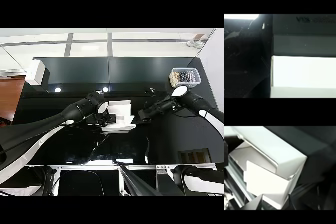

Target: Fold the box and place the chain.

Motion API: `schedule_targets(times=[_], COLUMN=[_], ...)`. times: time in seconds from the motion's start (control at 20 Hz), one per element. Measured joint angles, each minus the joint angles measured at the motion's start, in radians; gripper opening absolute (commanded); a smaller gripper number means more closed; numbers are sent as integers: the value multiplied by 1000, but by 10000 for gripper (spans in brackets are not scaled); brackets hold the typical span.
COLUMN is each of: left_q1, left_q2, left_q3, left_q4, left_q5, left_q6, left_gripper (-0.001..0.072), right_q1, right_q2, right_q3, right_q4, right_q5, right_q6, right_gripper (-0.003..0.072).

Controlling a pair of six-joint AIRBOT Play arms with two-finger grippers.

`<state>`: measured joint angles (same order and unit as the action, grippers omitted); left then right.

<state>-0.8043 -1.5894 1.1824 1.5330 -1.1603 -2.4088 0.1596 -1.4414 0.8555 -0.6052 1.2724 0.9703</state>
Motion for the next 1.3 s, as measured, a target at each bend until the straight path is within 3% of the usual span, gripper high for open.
schedule_targets(times=[0.4,0.45,0.75,1.05,1.3], left_q1=[0,0,0,0,0], left_q2=[0,0,0,0,0], left_q3=[0,0,0,0,0], left_q4=[0,0,0,-1,-1], left_q5=[3,3,4,5,5], left_q6=[0,0,0,0,0], left_gripper=[28,28,28,28,28], right_q1=[145,169,326,463,507], right_q2=[0,0,-1,-1,-12], right_q3=[57,61,119,185,197], right_q4=[-140,-170,-445,-775,-863], right_q5=[-143,-172,-263,-253,-227], right_q6=[245,285,605,970,1109], right_gripper=[351,296,296,296,296])
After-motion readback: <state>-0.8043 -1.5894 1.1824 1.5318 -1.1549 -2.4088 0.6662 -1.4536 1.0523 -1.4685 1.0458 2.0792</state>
